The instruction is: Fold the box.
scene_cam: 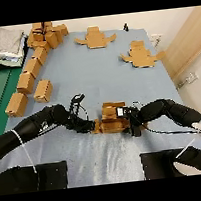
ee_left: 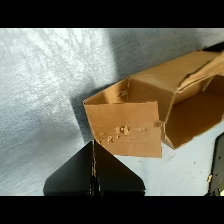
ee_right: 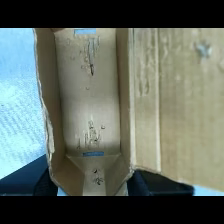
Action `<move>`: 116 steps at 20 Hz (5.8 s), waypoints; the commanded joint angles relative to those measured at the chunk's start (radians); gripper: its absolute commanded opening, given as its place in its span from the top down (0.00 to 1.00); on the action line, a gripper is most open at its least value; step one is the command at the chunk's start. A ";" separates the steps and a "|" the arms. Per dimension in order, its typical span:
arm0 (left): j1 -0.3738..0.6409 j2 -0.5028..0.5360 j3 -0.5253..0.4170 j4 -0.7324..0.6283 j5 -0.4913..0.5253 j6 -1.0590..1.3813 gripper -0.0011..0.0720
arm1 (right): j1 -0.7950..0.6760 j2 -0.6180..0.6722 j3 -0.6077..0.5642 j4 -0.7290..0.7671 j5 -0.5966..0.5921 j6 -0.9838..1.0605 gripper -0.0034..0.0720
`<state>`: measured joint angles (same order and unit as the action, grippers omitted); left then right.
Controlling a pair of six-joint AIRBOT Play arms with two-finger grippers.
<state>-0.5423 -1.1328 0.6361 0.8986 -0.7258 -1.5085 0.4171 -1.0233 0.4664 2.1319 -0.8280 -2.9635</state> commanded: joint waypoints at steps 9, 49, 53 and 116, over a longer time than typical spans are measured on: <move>-0.042 0.000 0.031 -0.118 -0.014 0.035 0.97 | 0.001 0.000 0.000 0.003 0.000 -0.003 0.22; 0.011 0.082 -0.050 0.111 0.006 -0.217 0.97 | 0.001 0.000 0.000 0.003 0.000 -0.003 0.22; -0.034 0.021 -0.050 0.096 0.037 -0.217 0.97 | 0.001 0.000 0.000 0.003 0.000 -0.002 0.22; -0.084 -0.027 0.103 -0.040 0.046 -0.174 0.45 | 0.001 0.000 0.000 0.003 0.000 -0.002 0.22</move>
<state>-0.5751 -1.1572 0.7048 0.6586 -0.6834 -1.4826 0.4183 -1.0237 0.4660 2.1353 -0.8284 -2.9662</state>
